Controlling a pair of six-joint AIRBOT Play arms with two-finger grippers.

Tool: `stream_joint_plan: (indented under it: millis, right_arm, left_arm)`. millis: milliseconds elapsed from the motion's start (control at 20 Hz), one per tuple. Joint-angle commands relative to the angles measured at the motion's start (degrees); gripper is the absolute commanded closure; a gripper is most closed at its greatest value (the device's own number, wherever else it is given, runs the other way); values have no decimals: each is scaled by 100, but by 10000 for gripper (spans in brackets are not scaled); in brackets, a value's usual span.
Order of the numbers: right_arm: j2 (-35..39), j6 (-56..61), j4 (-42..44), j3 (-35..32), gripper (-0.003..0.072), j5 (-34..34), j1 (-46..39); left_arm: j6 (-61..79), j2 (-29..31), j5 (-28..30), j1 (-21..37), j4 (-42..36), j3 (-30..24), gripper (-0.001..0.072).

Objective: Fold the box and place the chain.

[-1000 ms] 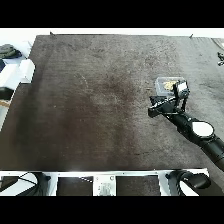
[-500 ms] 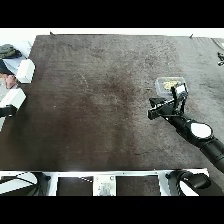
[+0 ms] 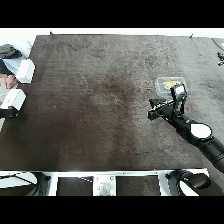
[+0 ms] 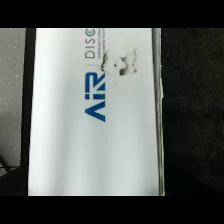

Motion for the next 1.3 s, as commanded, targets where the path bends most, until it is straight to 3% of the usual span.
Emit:
stream_joint_plan:
  millis: [0, 350, 500, 650, 700, 800, 850, 900, 1050, 1150, 1250]
  right_arm:
    - [0, 2, 0, 0, 692, 2, 4]
    - [4, 2, 2, 0, 692, 0, 4]
    - [13, 7, 22, 4, 692, 4, 4]
    - [302, 22, 20, 9, 692, -2, 4]
    - [426, 22, 17, 9, 692, -50, 2]
    - [664, 24, 20, 9, 692, -192, 2]
    - [796, 22, 17, 9, 692, -262, 2]
    - [920, 22, 20, 9, 692, -306, 2]
    - [1268, 22, 17, 9, 692, -321, 2]
    - [1384, 22, 17, 9, 692, -321, 2]
    - [1405, 22, 17, 9, 692, -319, 2]
  left_arm:
    - [-52, -48, -68, 0, 59, 140, -11]
    - [-188, 378, -798, 0, 39, 741, -11]
    - [-76, 645, -1080, 0, -601, 1097, -10]
    - [597, 841, -1624, -4, -1836, 1547, 10]
    - [693, 909, -1768, -35, -2173, 1685, 221]
    - [1156, 1069, -2192, -76, -2909, 1875, 494]
    - [1440, 1198, -2378, -76, -3392, 1880, 664]
    - [1799, 1329, -2564, -76, -3755, 1880, 701]
    - [2203, 1982, -2533, -76, -4376, 1821, 706]
    - [2269, 2529, -2186, -76, -4385, 1661, 706]
    - [2277, 3119, -1397, -297, -4428, 1270, 706]
